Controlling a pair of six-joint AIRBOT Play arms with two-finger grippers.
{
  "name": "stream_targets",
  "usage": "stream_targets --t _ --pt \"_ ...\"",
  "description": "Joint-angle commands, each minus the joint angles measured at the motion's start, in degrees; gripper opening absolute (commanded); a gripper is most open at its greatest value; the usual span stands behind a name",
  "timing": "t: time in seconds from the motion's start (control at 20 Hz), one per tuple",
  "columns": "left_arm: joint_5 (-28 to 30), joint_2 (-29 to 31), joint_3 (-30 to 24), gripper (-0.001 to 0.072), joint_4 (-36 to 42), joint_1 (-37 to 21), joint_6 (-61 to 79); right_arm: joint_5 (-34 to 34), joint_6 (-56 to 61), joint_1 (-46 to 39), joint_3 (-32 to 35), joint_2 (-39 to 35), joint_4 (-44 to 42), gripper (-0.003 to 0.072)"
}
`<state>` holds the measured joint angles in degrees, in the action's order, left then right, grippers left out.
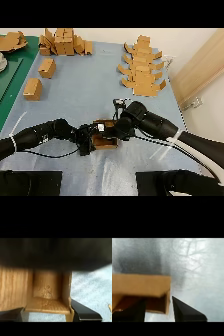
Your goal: Fold the box.
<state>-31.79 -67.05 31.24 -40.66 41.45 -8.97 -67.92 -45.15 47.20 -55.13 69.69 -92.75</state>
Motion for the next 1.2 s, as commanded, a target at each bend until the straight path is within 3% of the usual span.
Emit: stream_targets --t 0.0,0.05,0.1,0.15,0.25,0.3,0.45,0.55,0.65,0.75,0.85,0.95,1.05,1.15 --pt "-0.1 0.0 0.0 0.0451 0.0 0.0 0.0 -6.6 0.8 -0.8 0.0 -4.9 2.8 0.0483" --pt "-0.1 0.0 0.0 0.0452 0.0 0.0 0.0 -8.0 1.0 -0.8 0.0 -6.3 4.5 0.0475" --pt "-0.1 0.0 0.0 0.0452 0.0 0.0 0.0 -8.6 1.1 -0.8 0.0 -7.9 5.6 0.0375" --pt "-0.1 0.0 0.0 0.0452 0.0 0.0 0.0 -9.6 1.1 -0.8 0.0 -9.9 7.0 0.0183" --pt "-0.1 0.0 0.0 0.0452 0.0 0.0 0.0 -12.2 1.0 -1.1 0.3 -14.1 11.5 0.0032" --pt "-0.1 0.0 0.0 0.0452 0.0 0.0 0.0 -12.8 0.2 -2.1 0.9 -16.3 13.3 0.0004" --pt "-0.1 0.0 0.0 0.0452 0.0 0.0 0.0 -10.4 -3.5 -11.3 7.3 -23.3 13.0 0.0002" --pt "-0.1 0.0 0.0 0.0452 0.0 0.0 0.0 -2.8 -11.7 -22.6 14.0 -25.1 5.6 0.0003" --pt "-0.1 0.0 0.0 0.0452 0.0 0.0 0.1 10.6 -32.1 -35.2 19.8 -22.9 -16.5 0.0002" --pt "-0.1 0.0 0.0 0.0451 0.0 0.0 0.1 16.9 -53.2 -44.5 21.5 -16.1 -40.0 0.0003" --pt "-0.2 0.0 0.0 0.0452 0.0 0.0 0.2 15.9 -69.4 -48.2 19.8 -6.7 -55.9 0.0003" --pt "-0.2 0.0 0.0 0.0452 0.0 0.0 1.2 7.9 -81.5 -47.7 15.5 3.5 -66.1 0.0003" --pt "-0.3 0.0 0.0 0.0451 0.0 0.0 2.7 1.2 -88.6 -46.1 10.7 11.1 -69.2 0.0003" --pt "-1.0 0.0 0.0 0.0451 0.0 0.0 3.6 0.9 -91.0 -44.8 8.5 14.0 -69.4 0.0003"
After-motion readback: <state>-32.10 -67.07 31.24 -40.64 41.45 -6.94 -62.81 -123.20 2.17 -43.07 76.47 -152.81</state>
